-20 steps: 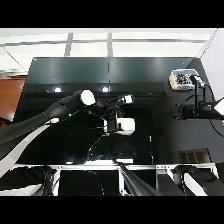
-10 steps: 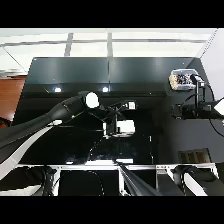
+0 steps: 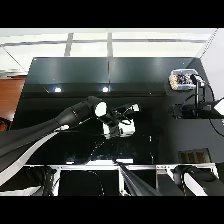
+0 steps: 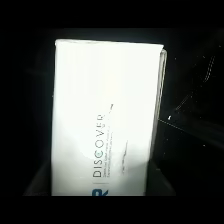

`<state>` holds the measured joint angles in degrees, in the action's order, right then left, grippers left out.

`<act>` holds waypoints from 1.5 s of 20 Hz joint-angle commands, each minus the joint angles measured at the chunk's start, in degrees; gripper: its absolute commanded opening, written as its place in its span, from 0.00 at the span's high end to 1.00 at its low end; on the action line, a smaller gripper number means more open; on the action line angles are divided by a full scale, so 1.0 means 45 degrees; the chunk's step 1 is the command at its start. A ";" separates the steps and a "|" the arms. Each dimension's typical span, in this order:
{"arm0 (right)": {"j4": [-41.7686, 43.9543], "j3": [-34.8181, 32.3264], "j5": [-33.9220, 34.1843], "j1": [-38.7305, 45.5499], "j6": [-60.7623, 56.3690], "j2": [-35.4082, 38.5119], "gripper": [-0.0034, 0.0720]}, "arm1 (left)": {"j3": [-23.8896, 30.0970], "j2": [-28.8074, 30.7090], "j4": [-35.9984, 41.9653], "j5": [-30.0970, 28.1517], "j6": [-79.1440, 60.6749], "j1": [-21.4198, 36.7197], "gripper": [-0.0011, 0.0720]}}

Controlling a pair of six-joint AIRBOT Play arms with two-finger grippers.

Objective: Fold the box and place the chain.

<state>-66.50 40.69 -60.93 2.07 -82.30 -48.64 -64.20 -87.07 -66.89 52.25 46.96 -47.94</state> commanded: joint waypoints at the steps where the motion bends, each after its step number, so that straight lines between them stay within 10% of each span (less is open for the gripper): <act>1: 0.0005 -0.0034 0.0151 0.0005 0.0005 0.0010 0.93 | -0.0194 -0.0044 -0.0486 0.0165 0.1302 -0.0107 0.52; 8: 0.0005 -0.0092 0.0219 0.0005 0.0005 0.0010 0.93 | -0.2851 0.2477 -0.3866 0.3298 0.6513 0.3162 0.60; 13: 0.0005 -0.0092 0.0345 0.0005 0.0005 0.0010 0.93 | -0.5251 0.3079 -0.5270 0.2671 0.8077 0.8097 0.60; 19: 0.0049 -0.0092 0.0656 0.0005 0.0005 0.0005 0.93 | -0.7728 0.0845 -0.5260 0.2812 0.7936 1.2128 0.60; 30: 0.0053 -0.0092 0.0743 0.0005 0.0000 0.0010 0.93 | -1.1230 -0.4551 -0.4585 0.3400 0.7257 1.3862 0.60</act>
<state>-66.28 40.29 -57.60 2.07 -82.28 -48.64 -112.12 -102.39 -88.55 67.94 79.92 13.02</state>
